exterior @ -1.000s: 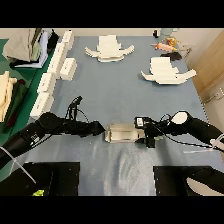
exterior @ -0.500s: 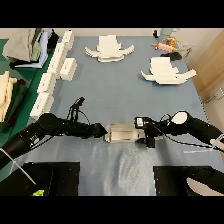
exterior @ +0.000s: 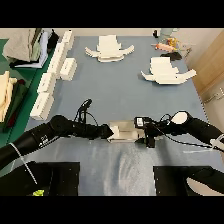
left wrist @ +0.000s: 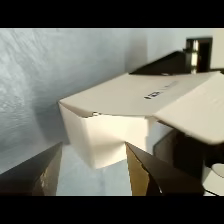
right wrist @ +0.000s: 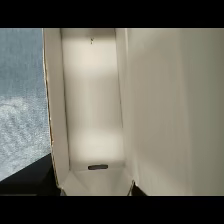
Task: Fold the box.
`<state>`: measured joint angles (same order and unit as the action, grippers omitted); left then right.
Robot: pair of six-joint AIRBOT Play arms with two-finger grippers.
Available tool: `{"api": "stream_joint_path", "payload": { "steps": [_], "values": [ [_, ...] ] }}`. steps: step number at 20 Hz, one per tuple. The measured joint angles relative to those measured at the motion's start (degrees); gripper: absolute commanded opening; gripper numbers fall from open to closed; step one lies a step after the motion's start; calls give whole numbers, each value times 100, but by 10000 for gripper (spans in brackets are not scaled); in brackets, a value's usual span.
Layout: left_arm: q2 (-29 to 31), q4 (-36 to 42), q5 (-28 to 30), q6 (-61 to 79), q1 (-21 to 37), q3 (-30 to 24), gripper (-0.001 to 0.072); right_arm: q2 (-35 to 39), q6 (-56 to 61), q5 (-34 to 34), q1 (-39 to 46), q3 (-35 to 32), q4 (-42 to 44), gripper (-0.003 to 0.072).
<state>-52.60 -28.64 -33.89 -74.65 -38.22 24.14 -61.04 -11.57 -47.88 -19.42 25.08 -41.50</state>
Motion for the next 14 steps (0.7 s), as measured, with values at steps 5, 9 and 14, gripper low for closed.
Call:
{"api": "stream_joint_path", "payload": {
  "steps": [5, 9, 14],
  "values": [
    [-96, -105, 61, -81, -42, 170, 597, 0, 0, -2, 0, 0, -4, 406],
    [-269, -1333, -155, -1200, -212, 623, 597, 0, 0, -4, 0, 0, -7, 406],
    [-793, -2653, -544, -2520, -776, 1364, 596, 0, 0, -4, 0, 0, -7, 406]
  ]
}}
